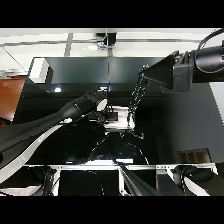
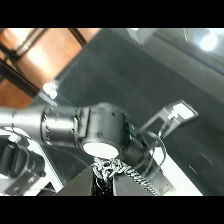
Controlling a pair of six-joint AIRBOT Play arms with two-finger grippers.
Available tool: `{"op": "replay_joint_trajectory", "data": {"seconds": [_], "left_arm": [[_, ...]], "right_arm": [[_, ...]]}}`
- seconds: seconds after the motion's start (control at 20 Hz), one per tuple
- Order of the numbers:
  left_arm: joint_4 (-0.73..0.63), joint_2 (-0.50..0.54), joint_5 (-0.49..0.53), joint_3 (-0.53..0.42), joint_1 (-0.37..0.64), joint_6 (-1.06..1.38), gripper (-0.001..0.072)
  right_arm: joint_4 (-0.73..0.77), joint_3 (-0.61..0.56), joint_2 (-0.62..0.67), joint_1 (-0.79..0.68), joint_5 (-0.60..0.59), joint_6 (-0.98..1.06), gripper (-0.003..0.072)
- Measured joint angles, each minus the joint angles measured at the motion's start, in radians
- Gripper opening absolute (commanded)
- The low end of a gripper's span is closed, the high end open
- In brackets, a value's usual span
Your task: Fold the box and place the chain.
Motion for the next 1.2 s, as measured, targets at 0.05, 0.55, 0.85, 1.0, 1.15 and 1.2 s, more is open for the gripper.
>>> {"op": "replay_joint_trajectory", "data": {"seconds": [0.05,0.55,0.85,1.0,1.15,1.2], "left_arm": [[0.0,0.0,0.0,0.0,0.0,0.0,0.0028],[0.0,0.0,0.0,0.0,0.0,0.0,0.0028],[0.0,0.0,0.0,0.0,0.0,0.0,0.0028],[0.0,0.0,0.0,0.0,0.0,0.0,0.0028],[0.0,0.0,0.0,0.0,0.0,0.0,0.0028],[0.0,0.0,0.0,0.0,0.0,0.0,0.0028]], "right_arm": [[0.012,0.001,0.0,0.0,-0.011,0.0,0.001],[0.076,0.041,0.0,-0.075,-0.029,-0.001,0.001],[0.124,0.05,-0.007,-0.1,0.021,0.0,0.0011],[0.13,0.038,-0.019,-0.085,0.037,0.005,0.0011],[0.119,-0.029,-0.026,-0.059,0.042,0.008,0.0011],[0.111,-0.068,-0.027,-0.05,0.04,0.008,0.0012]]}}
